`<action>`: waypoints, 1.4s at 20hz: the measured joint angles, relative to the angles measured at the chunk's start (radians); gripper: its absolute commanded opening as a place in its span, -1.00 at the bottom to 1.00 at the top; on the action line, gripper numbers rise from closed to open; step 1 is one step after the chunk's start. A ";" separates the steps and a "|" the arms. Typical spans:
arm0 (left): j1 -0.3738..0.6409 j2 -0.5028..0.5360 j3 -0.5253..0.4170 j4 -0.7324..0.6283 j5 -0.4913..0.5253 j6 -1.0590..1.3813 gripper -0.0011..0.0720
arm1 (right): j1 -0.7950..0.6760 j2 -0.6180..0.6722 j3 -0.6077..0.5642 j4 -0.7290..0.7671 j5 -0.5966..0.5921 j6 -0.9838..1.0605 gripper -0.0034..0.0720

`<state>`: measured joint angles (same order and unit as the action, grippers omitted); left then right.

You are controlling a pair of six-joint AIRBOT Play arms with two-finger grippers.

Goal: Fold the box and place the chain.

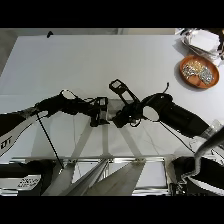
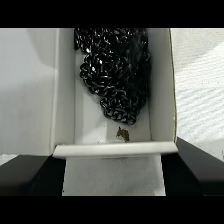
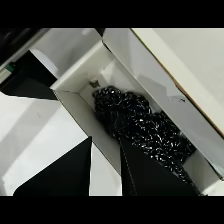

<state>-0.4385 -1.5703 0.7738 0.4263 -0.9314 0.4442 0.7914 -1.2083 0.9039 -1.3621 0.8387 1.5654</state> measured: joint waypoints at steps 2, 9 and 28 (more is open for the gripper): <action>0.000 0.000 0.000 0.000 0.000 0.000 -0.22 | 0.000 -0.014 0.000 -0.005 0.003 0.011 -0.20; 0.000 0.000 0.000 0.000 0.000 0.000 -0.22 | -0.097 0.089 0.019 -0.107 0.068 0.052 -0.12; 0.000 0.000 0.000 0.000 0.000 0.000 -0.22 | -0.606 -0.174 0.024 -0.224 0.070 -0.006 0.18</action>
